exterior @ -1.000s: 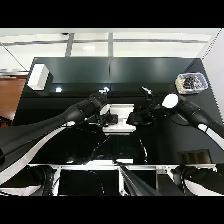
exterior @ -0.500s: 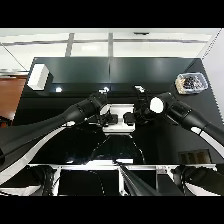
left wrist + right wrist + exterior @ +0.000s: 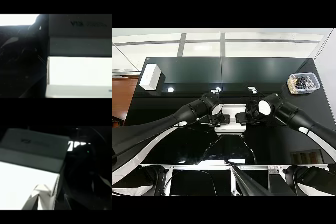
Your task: Fold the box and place the chain.
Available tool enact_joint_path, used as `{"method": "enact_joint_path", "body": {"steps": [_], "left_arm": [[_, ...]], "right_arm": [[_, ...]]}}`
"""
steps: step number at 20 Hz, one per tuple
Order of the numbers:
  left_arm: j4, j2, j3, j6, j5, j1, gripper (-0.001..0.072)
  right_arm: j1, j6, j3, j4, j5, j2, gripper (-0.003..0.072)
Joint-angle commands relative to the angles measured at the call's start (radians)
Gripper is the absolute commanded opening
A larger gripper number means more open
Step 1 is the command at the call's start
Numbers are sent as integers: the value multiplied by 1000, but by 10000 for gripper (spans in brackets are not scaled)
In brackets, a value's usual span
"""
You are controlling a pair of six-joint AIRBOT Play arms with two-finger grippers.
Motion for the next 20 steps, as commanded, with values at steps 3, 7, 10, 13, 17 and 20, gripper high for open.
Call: {"method": "enact_joint_path", "body": {"steps": [3,7,10,13,17,20], "left_arm": [[0,0,0,0,0,0,28],[0,0,0,0,0,0,28],[0,0,0,0,0,0,28],[0,0,0,0,0,0,28],[0,0,0,0,0,0,28],[0,0,0,0,0,0,28]], "right_arm": [[34,101,1,-53,-46,-32,335],[53,120,20,-89,-10,-53,334],[68,138,76,-136,90,-103,334],[80,183,88,-137,73,-115,334],[80,205,88,-132,86,-124,254],[80,218,88,-120,92,-128,254]]}}
